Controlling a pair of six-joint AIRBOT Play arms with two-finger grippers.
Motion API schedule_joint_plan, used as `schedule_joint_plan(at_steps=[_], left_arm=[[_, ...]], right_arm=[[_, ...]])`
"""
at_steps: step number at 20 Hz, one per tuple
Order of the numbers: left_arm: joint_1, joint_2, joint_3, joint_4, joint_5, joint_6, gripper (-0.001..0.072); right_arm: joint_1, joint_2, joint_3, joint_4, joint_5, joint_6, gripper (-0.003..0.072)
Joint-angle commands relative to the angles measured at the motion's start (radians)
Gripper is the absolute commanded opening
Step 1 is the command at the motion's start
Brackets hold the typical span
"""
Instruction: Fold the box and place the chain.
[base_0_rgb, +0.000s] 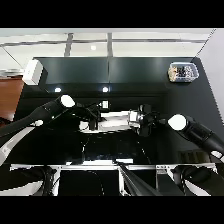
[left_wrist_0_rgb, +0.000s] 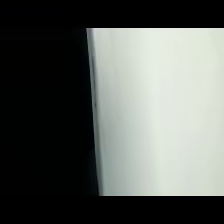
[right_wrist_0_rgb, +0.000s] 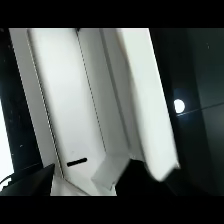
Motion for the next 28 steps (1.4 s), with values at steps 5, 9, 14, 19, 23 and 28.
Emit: schedule_joint_plan(at_steps=[5,9,14,19,23,28], left_arm=[[-0.022,-0.002,0.000,0.001,-0.013,0.002,0.0029],[-0.035,-0.023,0.000,0.004,0.022,0.002,0.0029],[-0.035,-0.025,0.000,0.003,0.037,0.002,0.0029],[-0.035,-0.025,0.001,0.003,0.037,0.002,0.0029],[-0.035,-0.025,0.000,0.003,0.037,0.002,0.0029],[-0.035,-0.025,0.000,0.003,0.037,0.002,0.0029]], right_arm=[[-0.072,-0.038,0.003,0.227,0.133,-0.217,0.0705],[-0.072,-0.092,0.003,0.262,0.148,-0.272,0.0705],[-0.072,-0.164,0.003,0.262,0.172,-0.342,0.0705],[-0.072,-0.211,0.003,0.237,0.198,-0.393,0.0704],[-0.072,-0.225,0.003,0.240,0.195,-0.401,0.0704],[-0.073,-0.240,0.003,0.249,0.166,-0.363,0.0704]])
